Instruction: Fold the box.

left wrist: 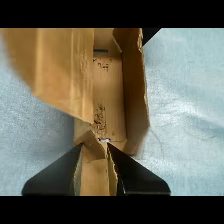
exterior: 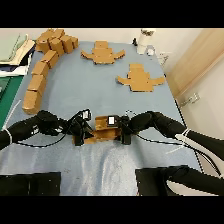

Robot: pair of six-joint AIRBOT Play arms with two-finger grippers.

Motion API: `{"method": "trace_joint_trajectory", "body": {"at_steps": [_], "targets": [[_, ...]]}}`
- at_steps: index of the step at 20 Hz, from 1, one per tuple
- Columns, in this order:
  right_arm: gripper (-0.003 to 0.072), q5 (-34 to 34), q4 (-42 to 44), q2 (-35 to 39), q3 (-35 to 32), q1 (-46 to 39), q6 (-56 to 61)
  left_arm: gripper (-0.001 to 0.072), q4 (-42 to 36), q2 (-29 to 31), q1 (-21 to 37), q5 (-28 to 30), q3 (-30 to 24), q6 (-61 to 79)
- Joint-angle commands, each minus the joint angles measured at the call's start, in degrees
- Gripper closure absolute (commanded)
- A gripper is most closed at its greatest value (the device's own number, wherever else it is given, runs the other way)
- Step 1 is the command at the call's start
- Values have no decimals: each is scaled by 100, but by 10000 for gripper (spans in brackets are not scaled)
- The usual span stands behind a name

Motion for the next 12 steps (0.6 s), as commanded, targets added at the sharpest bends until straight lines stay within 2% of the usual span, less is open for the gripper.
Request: {"method": "trace_joint_trajectory", "body": {"at_steps": [1,6,7,8,9,12], "targets": [[129,2,2,0,2,0,2,474,-44,-9,-15,72,4,-2],[129,2,2,0,2,0,2,467,164,-7,33,175,2,-262],[130,2,2,0,2,0,2,368,315,4,87,168,2,-372],[129,2,2,0,2,0,2,214,511,26,164,155,2,-415],[129,2,2,0,2,0,2,177,656,63,236,90,2,-411],[129,2,2,0,2,0,2,177,815,297,315,-186,0,-407]]}}
